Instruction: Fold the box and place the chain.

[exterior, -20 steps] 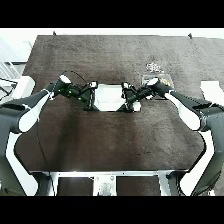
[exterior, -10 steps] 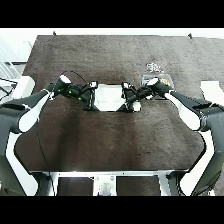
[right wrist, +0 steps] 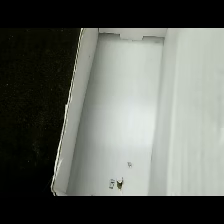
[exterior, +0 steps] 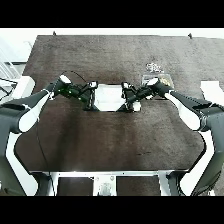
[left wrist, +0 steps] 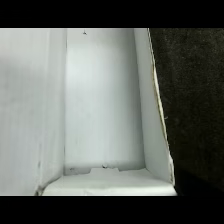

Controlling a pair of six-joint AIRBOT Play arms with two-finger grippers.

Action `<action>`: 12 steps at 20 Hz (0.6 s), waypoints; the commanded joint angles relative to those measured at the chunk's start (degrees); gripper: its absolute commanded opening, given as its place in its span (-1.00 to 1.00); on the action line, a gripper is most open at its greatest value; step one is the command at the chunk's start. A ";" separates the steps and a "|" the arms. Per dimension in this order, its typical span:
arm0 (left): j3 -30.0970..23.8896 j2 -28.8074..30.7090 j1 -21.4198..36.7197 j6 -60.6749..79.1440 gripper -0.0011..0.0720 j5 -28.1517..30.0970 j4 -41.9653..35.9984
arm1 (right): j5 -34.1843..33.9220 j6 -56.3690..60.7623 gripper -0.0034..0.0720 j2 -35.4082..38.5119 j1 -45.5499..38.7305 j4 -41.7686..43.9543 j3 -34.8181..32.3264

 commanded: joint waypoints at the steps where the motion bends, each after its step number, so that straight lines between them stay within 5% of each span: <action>1: 0.00 0.02 -0.04 0.00 -0.02 0.02 0.00 | 0.02 0.02 0.32 0.00 0.00 0.02 0.02; 4: 0.00 0.02 -0.04 0.00 -0.02 0.00 0.00 | 0.00 -0.44 0.42 0.00 -0.07 0.00 0.09; 5: 0.00 0.02 -0.04 0.00 -0.02 0.00 0.00 | 0.02 -1.01 0.82 0.09 -0.28 -0.15 0.09; 6: 0.00 0.02 -0.04 0.00 -0.02 0.00 0.00 | 0.63 0.55 1.00 0.24 -0.59 -0.26 0.09; 12: 0.00 0.02 -0.04 0.00 -0.02 0.02 0.02 | 1.75 3.34 1.00 4.33 -4.35 -4.76 0.07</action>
